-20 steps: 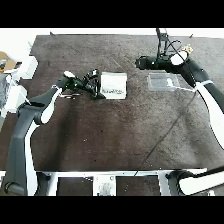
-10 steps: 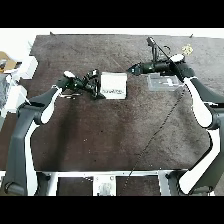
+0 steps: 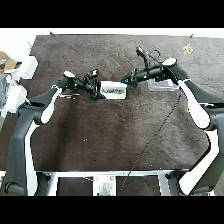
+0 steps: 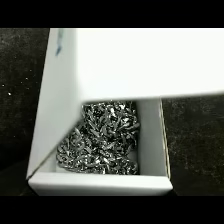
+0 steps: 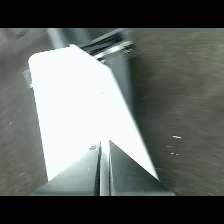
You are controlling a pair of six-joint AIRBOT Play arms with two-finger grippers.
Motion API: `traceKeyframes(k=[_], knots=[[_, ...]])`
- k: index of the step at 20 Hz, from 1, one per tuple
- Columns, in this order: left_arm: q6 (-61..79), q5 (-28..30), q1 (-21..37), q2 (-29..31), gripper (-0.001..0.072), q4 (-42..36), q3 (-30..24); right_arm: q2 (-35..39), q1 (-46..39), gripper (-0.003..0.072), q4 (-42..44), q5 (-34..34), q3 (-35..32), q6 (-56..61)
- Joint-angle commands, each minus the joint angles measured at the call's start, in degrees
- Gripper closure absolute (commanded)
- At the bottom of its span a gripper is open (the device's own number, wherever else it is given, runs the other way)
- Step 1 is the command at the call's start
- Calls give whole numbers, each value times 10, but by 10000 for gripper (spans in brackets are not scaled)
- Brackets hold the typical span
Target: Fold the box and place the chain.
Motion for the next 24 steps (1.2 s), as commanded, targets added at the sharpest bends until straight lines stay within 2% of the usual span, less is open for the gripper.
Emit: traceKeyframes(k=[1, 4, 6, 7, 8, 18, 24], knots=[[0, 0, 0, 0, 306, 0, 0, 40, 16, 608, -3, -28, -73, -82], [0, 0, 0, 0, 306, 0, 0, 62, 17, 577, 12, -95, -143, -143], [0, 0, 0, 0, 306, 0, 0, 61, 18, 576, 37, -98, -158, -190], [0, 0, 0, 0, 306, 0, 0, 61, 19, 549, 46, -97, -158, -212], [0, 0, 0, 0, 305, 0, 0, 61, 21, 358, 63, -97, -157, -236], [0, 0, 0, 0, 306, 0, 0, 61, 43, 372, 87, -132, -137, -283], [0, 0, 0, 0, 306, 0, 0, 47, 51, 371, 32, -136, -137, -278]])
